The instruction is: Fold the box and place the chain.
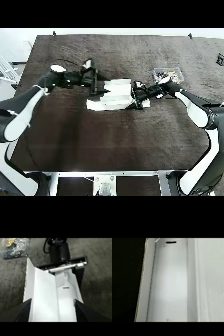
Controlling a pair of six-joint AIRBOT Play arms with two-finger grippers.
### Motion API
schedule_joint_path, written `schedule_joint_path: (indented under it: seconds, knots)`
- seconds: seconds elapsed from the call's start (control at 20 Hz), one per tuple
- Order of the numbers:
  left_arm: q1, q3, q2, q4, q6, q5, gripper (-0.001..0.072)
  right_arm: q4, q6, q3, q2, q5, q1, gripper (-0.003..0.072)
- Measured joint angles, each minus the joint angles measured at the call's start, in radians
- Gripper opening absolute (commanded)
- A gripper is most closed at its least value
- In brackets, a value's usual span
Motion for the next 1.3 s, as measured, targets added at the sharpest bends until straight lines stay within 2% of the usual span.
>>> schedule_joint_path:
  seconds: [0.15,0.3,0.35,0.4,0.5,0.8,1.3]
  knots:
    - [0.022,0.001,0.045,0.171,-0.076,-0.066,0.0598,0.0,0.0,0.0,0.0,0.0,0.0,0.0557]
    - [0.009,-0.008,0.063,0.342,-0.172,-0.056,0.0601,0.0,0.001,0.0,0.0,0.0,0.0,0.0557]
    - [0.001,-0.018,0.065,0.375,-0.195,-0.039,0.0627,0.0,0.001,0.0,0.0,0.0,0.0,0.0556]
    - [-0.008,-0.032,0.068,0.404,-0.213,-0.016,0.072,0.0,0.001,0.0,0.0,0.0,0.0,0.0557]
    - [-0.018,-0.066,0.067,0.434,-0.242,0.048,0.072,0.0,0.001,0.0,0.0,0.0,0.0,0.0557]
    - [-0.03,-0.141,0.063,0.379,-0.276,0.175,0.0711,0.0,0.001,0.0,0.0,0.0,0.0,0.0557]
    - [-0.034,-0.159,-0.003,0.334,-0.283,0.202,0.071,0.0,0.001,0.0,0.0,0.0,0.0,0.0557]
